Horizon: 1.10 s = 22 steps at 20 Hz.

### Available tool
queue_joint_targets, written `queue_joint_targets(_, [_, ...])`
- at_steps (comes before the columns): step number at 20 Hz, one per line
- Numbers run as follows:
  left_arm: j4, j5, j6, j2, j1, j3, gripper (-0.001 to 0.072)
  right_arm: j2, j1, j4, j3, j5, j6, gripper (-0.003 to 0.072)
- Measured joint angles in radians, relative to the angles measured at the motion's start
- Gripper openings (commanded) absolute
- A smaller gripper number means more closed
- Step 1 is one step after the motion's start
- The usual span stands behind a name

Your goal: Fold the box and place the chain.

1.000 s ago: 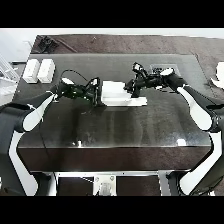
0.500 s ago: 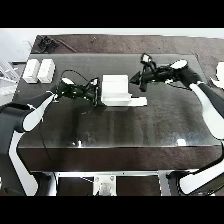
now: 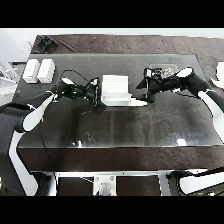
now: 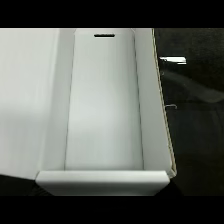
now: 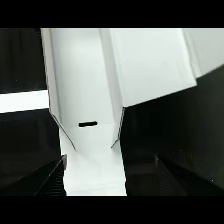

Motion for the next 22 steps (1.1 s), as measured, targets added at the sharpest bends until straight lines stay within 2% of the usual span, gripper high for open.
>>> queue_joint_targets(7, [0.000, 0.000, 0.000, 0.000, 0.000, 0.000, 0.0524, -0.045, 0.051, -0.011, -0.017, -0.035, -0.045, 0.0609])
queue_joint_targets(9, [0.000, 0.000, 0.000, 0.000, 0.000, 0.000, 0.0524, -0.053, 0.060, -0.010, -0.018, -0.053, -0.048, 0.0418])
queue_joint_targets(11, [0.000, 0.000, 0.000, 0.000, 0.000, 0.000, 0.0524, -0.057, 0.068, -0.007, -0.018, -0.065, -0.050, 0.0285])
queue_joint_targets(12, [0.000, 0.000, 0.000, 0.000, 0.000, 0.000, 0.0524, -0.060, 0.071, -0.003, -0.018, -0.068, -0.050, 0.0254])
queue_joint_targets(14, [0.000, 0.000, -0.001, 0.000, 0.000, 0.000, 0.0524, -0.064, 0.077, 0.011, -0.018, -0.074, -0.051, 0.0252])
queue_joint_targets(16, [0.000, 0.000, -0.001, 0.000, 0.000, 0.000, 0.0524, -0.073, 0.083, 0.035, -0.018, -0.079, -0.058, 0.0212])
queue_joint_targets(22, [0.000, 0.001, -0.002, 0.000, 0.000, 0.000, 0.0524, -0.111, 0.092, 0.154, -0.018, -0.097, -0.093, 0.0213])
